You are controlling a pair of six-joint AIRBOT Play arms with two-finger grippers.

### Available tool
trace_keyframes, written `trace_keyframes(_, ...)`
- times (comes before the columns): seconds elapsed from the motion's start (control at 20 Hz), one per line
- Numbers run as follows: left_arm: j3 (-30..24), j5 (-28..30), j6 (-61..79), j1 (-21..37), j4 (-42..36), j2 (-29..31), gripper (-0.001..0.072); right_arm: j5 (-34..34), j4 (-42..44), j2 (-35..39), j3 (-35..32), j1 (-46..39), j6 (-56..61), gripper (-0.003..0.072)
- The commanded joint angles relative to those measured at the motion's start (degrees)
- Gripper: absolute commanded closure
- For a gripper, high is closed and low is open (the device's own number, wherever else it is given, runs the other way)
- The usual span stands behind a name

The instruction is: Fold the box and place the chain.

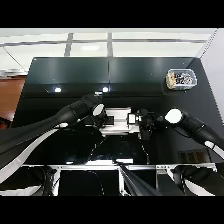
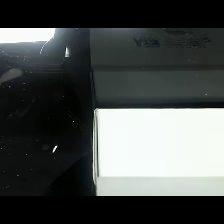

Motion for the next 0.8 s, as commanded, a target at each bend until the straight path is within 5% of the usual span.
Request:
trace_keyframes(0.0, 0.02, -0.33, 0.07, -0.02, 0.04, -0.02, 0.0682, 1.03, -7.13, 1.79, 0.04, -0.04, 3.19, -0.0022)
trace_keyframes(0.2, 0.02, -0.26, 0.07, -0.02, 0.04, -0.02, 0.0681, -1.29, -2.75, 1.75, 0.04, -0.02, 1.51, -0.0019)
trace_keyframes(0.4, 0.02, -0.28, 0.07, -0.02, 0.04, -0.02, 0.0681, -1.33, 2.86, 1.73, 0.04, 0.48, 0.02, 0.0514)
trace_keyframes(0.75, 0.02, -0.24, 0.07, -0.02, 0.04, -0.02, 0.0681, -3.63, 11.54, -1.62, 0.04, 2.97, 0.04, 0.0512)
